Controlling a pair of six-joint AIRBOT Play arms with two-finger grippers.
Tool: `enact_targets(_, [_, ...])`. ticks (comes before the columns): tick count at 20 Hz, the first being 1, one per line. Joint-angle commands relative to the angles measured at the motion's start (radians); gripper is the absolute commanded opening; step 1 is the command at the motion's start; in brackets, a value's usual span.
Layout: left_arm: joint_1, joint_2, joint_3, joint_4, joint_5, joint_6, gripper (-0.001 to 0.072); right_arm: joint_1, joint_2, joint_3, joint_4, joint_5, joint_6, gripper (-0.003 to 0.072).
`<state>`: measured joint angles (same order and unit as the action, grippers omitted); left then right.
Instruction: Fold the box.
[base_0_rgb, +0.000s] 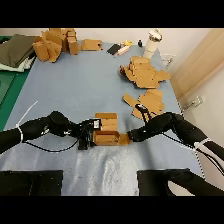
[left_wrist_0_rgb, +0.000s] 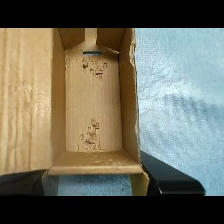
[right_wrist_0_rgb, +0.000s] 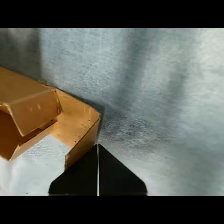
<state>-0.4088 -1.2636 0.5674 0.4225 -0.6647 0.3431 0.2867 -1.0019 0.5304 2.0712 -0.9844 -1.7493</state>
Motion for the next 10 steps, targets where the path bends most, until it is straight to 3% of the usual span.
enact_targets(1, [0.001, 0.0, 0.001, 0.0, 0.001, 0.0, 0.0453, 0.0, -0.001, -0.028, 0.092, 0.009, -0.045, 0.0003])
enact_targets(8, [0.001, 0.0, 0.001, 0.0, 0.0, 0.0, 0.0453, 0.002, 0.0, 0.02, 0.177, -0.043, -0.068, 0.0014])
enact_targets(10, [0.001, 0.0, 0.001, 0.0, 0.0, 0.0, 0.0453, 0.002, 0.0, 0.054, 0.177, -0.078, -0.065, 0.0152])
